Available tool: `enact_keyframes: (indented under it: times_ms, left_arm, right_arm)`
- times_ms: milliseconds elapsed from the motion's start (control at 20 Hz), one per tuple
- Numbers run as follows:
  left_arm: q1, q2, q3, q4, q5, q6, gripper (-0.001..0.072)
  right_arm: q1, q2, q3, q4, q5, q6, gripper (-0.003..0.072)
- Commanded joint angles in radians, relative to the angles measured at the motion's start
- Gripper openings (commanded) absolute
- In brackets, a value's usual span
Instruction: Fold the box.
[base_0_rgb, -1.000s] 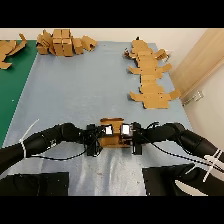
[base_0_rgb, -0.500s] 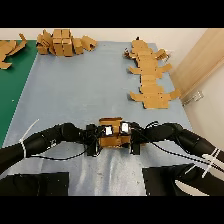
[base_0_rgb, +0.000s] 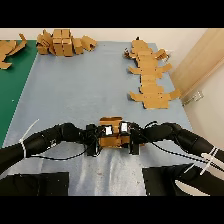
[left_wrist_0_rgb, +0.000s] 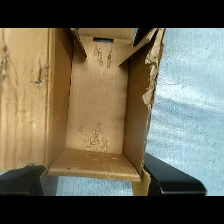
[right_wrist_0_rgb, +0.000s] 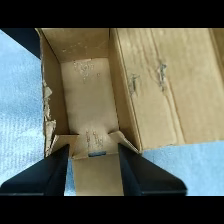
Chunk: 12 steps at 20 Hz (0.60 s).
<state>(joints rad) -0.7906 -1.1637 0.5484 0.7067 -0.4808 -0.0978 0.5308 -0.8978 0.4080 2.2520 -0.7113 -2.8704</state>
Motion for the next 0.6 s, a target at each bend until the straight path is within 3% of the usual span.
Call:
enact_keyframes:
  times_ms: [0, 100, 250, 300, 350, 400, 550]
  left_arm:
    - [0.000, 0.001, 0.001, 0.000, 0.000, 0.000, 0.0562]
    - [0.000, 0.001, 0.001, 0.000, 0.000, 0.000, 0.0562]
    - [0.000, 0.001, 0.001, 0.000, 0.000, 0.000, 0.0562]
    - [0.000, 0.001, 0.001, 0.000, 0.000, 0.000, 0.0562]
    - [0.000, 0.001, 0.001, 0.000, 0.000, 0.000, 0.0562]
    - [0.000, 0.001, 0.001, 0.000, 0.000, 0.000, 0.0562]
    - [0.000, 0.001, 0.001, 0.000, 0.000, 0.000, 0.0562]
  right_arm:
    - [-0.002, 0.011, 0.000, -0.005, -0.008, 0.029, 0.0503]
    - [-0.010, 0.051, 0.000, -0.048, -0.054, 0.177, 0.0502]
    - [-0.052, 0.185, 0.000, -0.197, -0.098, 0.582, 0.0493]
    - [-0.078, 0.240, 0.000, -0.239, -0.098, 0.704, 0.0422]
    - [-0.112, 0.307, 0.000, -0.278, -0.099, 0.861, 0.0161]
    - [-0.151, 0.366, 0.000, -0.312, -0.098, 1.013, 0.0029]
    - [-0.301, 0.475, -0.002, -0.389, -0.234, 1.331, 0.0001]
